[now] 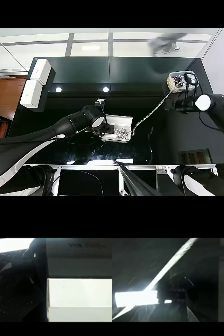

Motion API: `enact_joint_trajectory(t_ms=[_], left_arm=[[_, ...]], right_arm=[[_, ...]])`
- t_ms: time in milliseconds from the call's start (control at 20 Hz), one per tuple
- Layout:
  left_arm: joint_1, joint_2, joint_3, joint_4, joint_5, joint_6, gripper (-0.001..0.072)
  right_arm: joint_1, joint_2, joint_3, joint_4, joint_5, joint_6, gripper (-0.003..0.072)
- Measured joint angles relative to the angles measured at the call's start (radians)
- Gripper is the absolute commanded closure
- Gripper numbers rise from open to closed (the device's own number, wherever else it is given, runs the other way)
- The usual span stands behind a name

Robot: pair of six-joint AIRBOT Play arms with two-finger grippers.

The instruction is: Fold the box and place the chain.

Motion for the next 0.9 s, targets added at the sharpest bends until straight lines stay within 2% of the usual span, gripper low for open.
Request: enact_joint_trajectory(t_ms=[250, 300, 350, 450, 500, 550, 750, 900], left_arm=[[0.000, 0.000, 0.000, 0.000, 0.000, 0.000, 0.0678], [0.000, 0.000, 0.000, 0.000, 0.000, 0.000, 0.0678], [0.000, 0.000, 0.000, 0.000, 0.001, 0.000, 0.0678], [0.000, 0.000, 0.000, 0.000, 0.001, 0.000, 0.0677], [0.000, 0.000, 0.000, 0.000, 0.001, 0.000, 0.0678], [0.000, 0.000, 0.000, 0.001, 0.001, 0.000, 0.0678], [0.000, 0.000, 0.000, 0.001, 0.006, 0.000, 0.0677], [0.000, 0.000, 0.000, 0.001, 0.006, 0.000, 0.0677]], right_arm=[[-0.049, -0.271, 0.184, -0.041, -0.109, 0.180, -0.0001], [-0.052, -0.319, 0.226, -0.042, -0.109, 0.209, 0.0100], [-0.055, -0.368, 0.270, -0.046, -0.108, 0.236, 0.0165], [-0.058, -0.443, 0.341, -0.045, -0.086, 0.271, 0.0567], [-0.059, -0.470, 0.367, -0.040, -0.064, 0.285, 0.0573], [-0.060, -0.487, 0.386, -0.039, -0.055, 0.290, 0.0657], [-0.066, -0.483, 0.437, -0.010, 0.014, 0.219, 0.0659], [-0.071, -0.363, 0.451, 0.042, 0.064, 0.053, 0.0658]])
